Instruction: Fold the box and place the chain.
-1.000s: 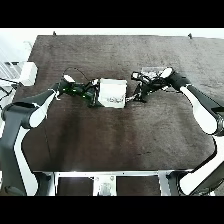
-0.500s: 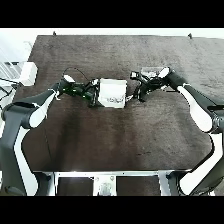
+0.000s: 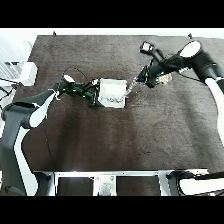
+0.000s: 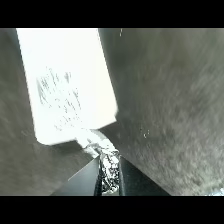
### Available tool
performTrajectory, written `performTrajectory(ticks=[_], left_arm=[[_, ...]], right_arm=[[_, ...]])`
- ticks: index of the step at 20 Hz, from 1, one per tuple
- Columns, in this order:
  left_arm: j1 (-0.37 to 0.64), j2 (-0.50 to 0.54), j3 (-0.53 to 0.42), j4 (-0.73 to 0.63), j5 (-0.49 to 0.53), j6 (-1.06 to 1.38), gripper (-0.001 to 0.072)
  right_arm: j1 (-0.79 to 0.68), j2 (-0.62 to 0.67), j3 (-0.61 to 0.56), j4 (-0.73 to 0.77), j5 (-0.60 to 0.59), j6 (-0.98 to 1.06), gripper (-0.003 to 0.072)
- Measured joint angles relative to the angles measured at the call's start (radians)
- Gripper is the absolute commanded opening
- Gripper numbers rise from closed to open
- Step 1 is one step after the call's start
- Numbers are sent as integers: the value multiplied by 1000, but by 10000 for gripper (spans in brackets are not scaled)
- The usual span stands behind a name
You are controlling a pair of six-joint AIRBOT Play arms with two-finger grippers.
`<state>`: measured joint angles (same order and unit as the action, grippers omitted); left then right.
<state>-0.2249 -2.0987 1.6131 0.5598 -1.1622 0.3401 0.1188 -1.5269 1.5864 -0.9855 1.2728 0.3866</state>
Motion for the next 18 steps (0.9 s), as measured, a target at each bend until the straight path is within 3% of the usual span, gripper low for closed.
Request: performTrajectory(ticks=[5, 9, 18], left_arm=[[0, 0, 0, 0, 0, 0, 232], [0, 0, 0, 0, 0, 0, 232], [0, 0, 0, 0, 0, 0, 232]], right_arm=[[80, 73, -2, 63, 12, 50, 5], [149, 82, -46, 85, -72, 61, 5], [218, -47, -126, 136, -254, 46, 6]])
